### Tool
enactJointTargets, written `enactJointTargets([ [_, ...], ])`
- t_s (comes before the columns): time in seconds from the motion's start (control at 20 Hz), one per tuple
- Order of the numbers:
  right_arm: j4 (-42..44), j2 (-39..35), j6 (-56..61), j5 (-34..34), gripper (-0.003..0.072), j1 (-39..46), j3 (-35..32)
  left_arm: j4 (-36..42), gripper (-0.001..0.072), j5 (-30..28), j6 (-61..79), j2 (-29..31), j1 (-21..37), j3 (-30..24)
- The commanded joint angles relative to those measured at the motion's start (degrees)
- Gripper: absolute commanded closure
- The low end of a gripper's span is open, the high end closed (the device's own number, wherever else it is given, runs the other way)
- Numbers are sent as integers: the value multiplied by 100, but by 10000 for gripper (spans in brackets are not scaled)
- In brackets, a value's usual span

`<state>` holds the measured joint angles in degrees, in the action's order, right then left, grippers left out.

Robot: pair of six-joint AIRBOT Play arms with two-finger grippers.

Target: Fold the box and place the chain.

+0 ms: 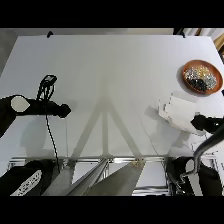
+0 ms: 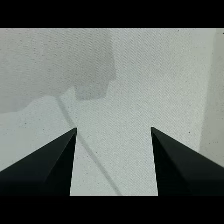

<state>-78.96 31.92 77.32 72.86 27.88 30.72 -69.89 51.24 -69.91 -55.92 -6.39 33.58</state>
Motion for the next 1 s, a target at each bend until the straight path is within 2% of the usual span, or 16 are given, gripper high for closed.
enactJointTargets([
  [0.0,-1023,610,238,227,335,4,726,0,197,-2,0,2,0,0],
  [0.1,-1381,1303,236,420,203,4,1025,0,197,0,0,2,0,0],
  [0.3,-1862,2369,236,570,197,4,1126,0,197,-2,0,2,0,0],
  [0.45,-2350,2450,236,284,196,4,1196,0,197,-2,0,2,0,0],
  [0.6,-2721,2450,238,284,196,4,1373,0,197,0,2,4,0,0],
  [0.95,-2811,2645,162,-197,198,4,1440,0,197,0,0,4,-2,0],
])
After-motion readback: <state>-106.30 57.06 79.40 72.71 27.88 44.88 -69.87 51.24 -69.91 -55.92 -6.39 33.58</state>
